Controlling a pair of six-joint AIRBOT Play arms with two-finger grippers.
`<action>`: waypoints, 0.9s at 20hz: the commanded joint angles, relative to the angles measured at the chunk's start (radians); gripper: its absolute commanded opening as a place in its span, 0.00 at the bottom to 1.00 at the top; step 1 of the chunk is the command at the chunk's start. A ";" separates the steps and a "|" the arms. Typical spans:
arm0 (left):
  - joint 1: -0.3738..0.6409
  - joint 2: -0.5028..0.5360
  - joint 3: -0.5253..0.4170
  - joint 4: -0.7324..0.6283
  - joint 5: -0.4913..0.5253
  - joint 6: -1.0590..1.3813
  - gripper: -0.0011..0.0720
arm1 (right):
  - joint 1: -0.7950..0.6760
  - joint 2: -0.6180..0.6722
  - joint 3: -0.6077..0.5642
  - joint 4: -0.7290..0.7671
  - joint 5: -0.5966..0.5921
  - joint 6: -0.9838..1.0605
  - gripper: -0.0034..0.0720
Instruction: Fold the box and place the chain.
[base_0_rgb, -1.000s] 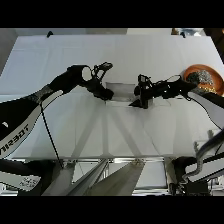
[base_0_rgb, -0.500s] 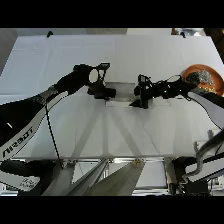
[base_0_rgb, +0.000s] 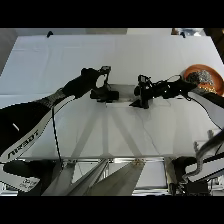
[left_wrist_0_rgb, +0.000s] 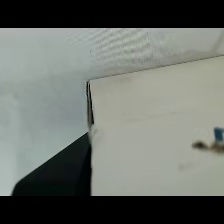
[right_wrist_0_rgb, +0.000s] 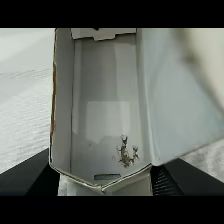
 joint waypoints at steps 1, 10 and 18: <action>-0.030 -0.016 0.000 0.013 0.003 -0.048 0.17 | 0.000 0.000 0.001 0.002 -0.001 0.002 0.76; -0.034 0.026 0.003 0.054 -0.030 -0.048 0.10 | 0.000 0.000 0.001 0.002 -0.001 0.002 0.76; 0.031 0.172 0.002 0.045 -0.024 -0.024 0.49 | 0.000 0.000 0.001 0.002 -0.001 0.002 0.76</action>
